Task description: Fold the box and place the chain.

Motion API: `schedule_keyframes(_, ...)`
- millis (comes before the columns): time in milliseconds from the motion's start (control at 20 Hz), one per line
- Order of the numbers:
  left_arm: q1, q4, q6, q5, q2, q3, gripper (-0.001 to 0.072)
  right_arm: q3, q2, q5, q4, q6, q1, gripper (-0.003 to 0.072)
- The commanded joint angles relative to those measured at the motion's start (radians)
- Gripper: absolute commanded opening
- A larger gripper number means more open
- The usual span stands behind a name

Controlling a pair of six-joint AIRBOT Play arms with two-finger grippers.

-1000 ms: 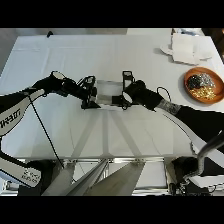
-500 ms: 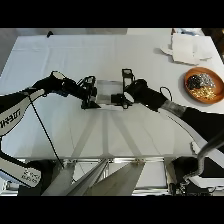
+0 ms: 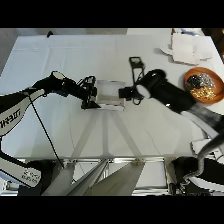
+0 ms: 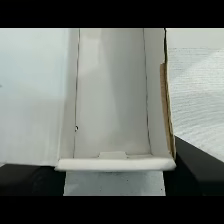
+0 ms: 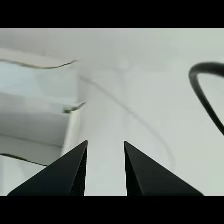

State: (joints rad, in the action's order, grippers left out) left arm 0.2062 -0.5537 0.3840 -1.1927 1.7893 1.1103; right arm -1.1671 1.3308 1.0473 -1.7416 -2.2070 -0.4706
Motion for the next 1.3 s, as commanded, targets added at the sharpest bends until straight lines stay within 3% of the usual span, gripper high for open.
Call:
schedule_keyframes(0, 0.0, -0.001, 0.0, 0.0, 0.0, 0.0, 0.032, -0.001, -0.115, 0.087, -0.093, 0.097, 0.106, 0.0257)
schedule_keyframes(150, 0.0, -0.001, 0.0, 0.0, 0.0, 0.0, 0.032, -0.001, -0.183, 0.113, -0.18, 0.179, 0.298, 0.0268)
schedule_keyframes(400, 0.0, -0.001, 0.0, 0.0, 0.0, 0.0, 0.032, -0.001, -0.18, 0.058, -0.154, 0.423, 0.629, 0.0431)
schedule_keyframes(500, 0.0, -0.001, 0.0, 0.0, 0.0, 0.0, 0.032, -0.001, -0.169, -0.023, -0.144, 0.471, 0.736, 0.0435)
schedule_keyframes(700, 0.0, -0.001, 0.0, 0.0, 0.0, 0.0, 0.032, -0.001, -0.082, -0.068, -0.06, 0.563, 0.912, 0.0437)
schedule_keyframes(800, 0.0, -0.001, 0.0, 0.0, 0.0, 0.0, 0.032, -0.001, -0.02, -0.095, -0.053, 0.59, 0.968, 0.0479)
schedule_keyframes(1100, 0.0, -0.001, 0.0, 0.0, 0.0, 0.0, 0.032, -0.02, 0.182, -0.209, -0.052, 0.566, 1.049, 0.0478)
schedule_keyframes(1250, 0.0, -0.001, 0.0, 0.0, 0.0, 0.0, 0.032, -0.072, 0.274, -0.201, -0.056, 0.53, 1.071, 0.0478)
